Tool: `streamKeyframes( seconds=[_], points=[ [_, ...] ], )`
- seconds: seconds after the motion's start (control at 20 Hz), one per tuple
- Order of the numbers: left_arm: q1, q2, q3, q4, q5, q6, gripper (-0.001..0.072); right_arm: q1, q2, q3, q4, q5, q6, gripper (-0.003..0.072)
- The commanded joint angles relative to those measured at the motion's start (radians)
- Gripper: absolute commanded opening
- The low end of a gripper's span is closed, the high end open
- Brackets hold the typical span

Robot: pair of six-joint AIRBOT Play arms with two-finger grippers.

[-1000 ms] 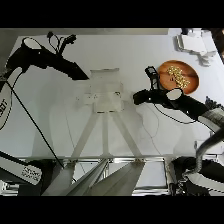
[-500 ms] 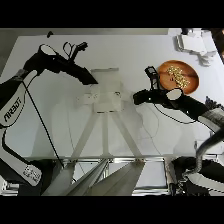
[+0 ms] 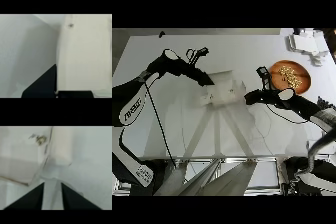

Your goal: Fold the box and place the chain.

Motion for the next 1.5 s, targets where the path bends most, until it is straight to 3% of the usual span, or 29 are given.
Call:
streamKeyframes(
  seconds=[0.0,0.05,0.2,0.35,0.45,0.55,0.65,0.75,0.9,1.0,1.3,1.45],
  points=[
    [0.000,0.011,0.000,0.016,-0.032,0.007,0.0012,0.000,0.006,0.003,0.001,0.002,0.001,0.0406],
    [0.000,0.028,0.000,0.040,-0.042,0.007,0.0009,0.000,0.015,0.004,0.001,0.008,0.002,0.0484],
    [0.000,0.115,0.000,0.139,-0.079,0.031,0.0005,0.000,0.080,0.004,-0.024,0.013,0.002,0.0483],
    [-0.010,0.225,0.000,0.143,-0.235,0.134,0.0003,0.000,0.171,0.004,-0.071,0.014,0.003,0.0480],
    [-0.026,0.278,-0.016,0.142,-0.262,0.138,0.0000,0.000,0.222,0.004,-0.079,0.014,0.003,0.0480],
    [-0.043,0.304,-0.067,0.084,-0.217,0.148,-0.0001,0.000,0.265,0.004,-0.124,0.015,0.011,0.0478],
    [-0.047,0.306,-0.169,-0.097,-0.182,0.241,-0.0001,0.000,0.290,0.004,-0.196,0.014,0.061,0.0478],
    [-0.049,0.306,-0.285,-0.187,-0.176,0.296,-0.0001,0.000,0.297,0.004,-0.298,0.014,0.146,0.0478],
    [-0.035,0.335,-0.395,-0.121,-0.176,0.293,0.0000,0.000,0.297,0.004,-0.403,0.017,0.259,0.0478],
    [0.000,0.389,-0.415,-0.079,-0.176,0.280,0.0000,0.000,0.297,0.004,-0.418,0.016,0.273,0.0478],
    [0.117,0.696,-0.415,0.146,-0.045,0.293,0.0004,0.000,0.297,0.004,-0.418,0.016,0.322,0.0478],
    [0.114,0.680,-0.425,0.286,-0.010,0.341,0.0006,0.000,0.297,0.004,-0.417,0.016,0.323,0.0478]
  ],
)
